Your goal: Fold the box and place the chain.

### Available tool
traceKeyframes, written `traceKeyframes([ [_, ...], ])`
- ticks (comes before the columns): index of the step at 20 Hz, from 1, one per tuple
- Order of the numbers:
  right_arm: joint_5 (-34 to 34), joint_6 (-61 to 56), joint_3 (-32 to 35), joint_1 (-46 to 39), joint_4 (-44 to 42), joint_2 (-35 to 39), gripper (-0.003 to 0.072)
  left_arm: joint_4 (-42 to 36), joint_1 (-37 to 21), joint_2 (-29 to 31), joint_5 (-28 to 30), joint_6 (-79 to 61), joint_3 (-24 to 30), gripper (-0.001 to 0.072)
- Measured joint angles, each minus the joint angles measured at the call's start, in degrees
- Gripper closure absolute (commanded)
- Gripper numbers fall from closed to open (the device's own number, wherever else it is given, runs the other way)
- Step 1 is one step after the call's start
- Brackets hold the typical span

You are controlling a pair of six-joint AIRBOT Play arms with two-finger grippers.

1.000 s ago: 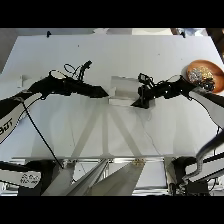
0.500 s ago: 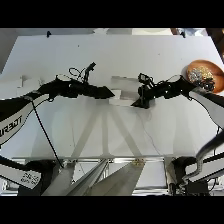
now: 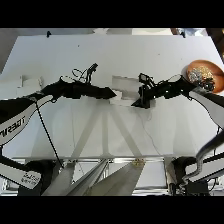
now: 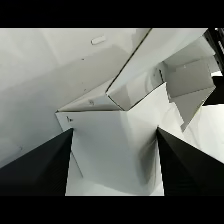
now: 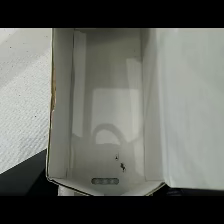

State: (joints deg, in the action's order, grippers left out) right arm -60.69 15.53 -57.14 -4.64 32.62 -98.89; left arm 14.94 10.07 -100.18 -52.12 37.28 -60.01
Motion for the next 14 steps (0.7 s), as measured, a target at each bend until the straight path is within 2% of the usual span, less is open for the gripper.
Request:
traceKeyframes([
  [6,0.04,-0.04,0.00,0.00,-0.02,-0.02,0.0347,3.13,0.04,1.95,2.27,2.86,0.02,0.0136],
  [14,0.04,-0.22,0.00,0.00,-0.15,-0.02,0.0347,2.80,1.16,4.68,7.98,3.93,0.07,0.0144],
])
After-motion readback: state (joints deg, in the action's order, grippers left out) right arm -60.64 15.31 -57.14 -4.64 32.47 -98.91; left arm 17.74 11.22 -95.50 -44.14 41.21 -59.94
